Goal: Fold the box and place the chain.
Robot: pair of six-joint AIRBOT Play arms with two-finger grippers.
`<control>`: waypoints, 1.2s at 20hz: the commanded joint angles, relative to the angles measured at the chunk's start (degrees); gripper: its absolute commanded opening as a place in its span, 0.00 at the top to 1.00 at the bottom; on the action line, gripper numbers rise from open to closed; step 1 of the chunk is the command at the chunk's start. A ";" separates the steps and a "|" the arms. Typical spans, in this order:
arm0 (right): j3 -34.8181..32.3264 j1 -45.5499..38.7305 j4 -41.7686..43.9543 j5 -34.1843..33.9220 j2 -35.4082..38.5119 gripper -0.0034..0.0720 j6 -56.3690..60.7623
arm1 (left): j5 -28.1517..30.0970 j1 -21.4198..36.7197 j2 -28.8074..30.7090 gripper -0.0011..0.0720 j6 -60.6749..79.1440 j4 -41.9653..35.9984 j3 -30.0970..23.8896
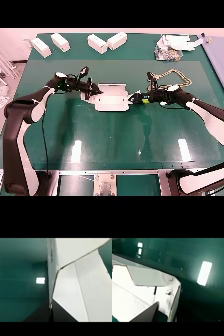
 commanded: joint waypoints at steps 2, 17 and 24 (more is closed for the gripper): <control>0.04 -1.11 -0.31 0.13 0.04 0.60 -0.11 | 1.01 0.07 -0.02 0.96 -0.04 0.26 0.00; 0.15 -9.94 1.75 0.11 0.92 0.53 -6.71 | 0.22 0.07 -0.02 0.96 -0.24 0.68 0.00; 0.17 -10.32 6.27 -0.48 0.90 0.56 -12.74 | 0.24 0.07 -0.02 0.96 -0.24 0.66 0.00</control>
